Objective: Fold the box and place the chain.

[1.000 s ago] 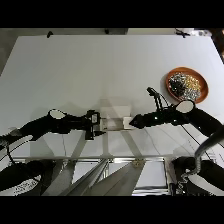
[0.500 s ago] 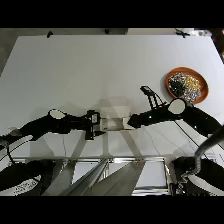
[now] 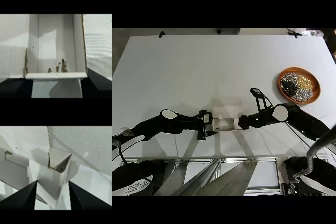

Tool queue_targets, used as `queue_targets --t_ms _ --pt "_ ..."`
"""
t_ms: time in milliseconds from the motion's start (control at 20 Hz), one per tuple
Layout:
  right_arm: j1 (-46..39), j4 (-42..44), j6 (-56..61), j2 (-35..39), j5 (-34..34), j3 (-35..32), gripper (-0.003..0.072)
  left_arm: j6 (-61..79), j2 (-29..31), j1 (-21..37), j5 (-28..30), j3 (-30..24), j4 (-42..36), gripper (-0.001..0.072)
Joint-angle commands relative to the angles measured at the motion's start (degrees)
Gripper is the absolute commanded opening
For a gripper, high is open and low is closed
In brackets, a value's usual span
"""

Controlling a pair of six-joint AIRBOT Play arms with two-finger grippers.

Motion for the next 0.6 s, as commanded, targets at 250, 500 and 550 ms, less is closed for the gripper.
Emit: queue_targets --t_ms 250,500,550 --pt "5.5 -12.2 18.4 -0.5 -1.6 2.1 0.0407 0.0 0.0 0.0 0.0 0.0 0.0 0.0112" --pt "9.6 -16.9 23.5 -8.9 4.1 9.2 0.041 0.0 0.0 0.0 0.0 0.0 0.0 0.0112" --pt "10.5 -16.9 24.0 -10.7 4.5 10.6 0.041 0.0 0.0 0.0 0.0 0.0 0.0 0.0112"
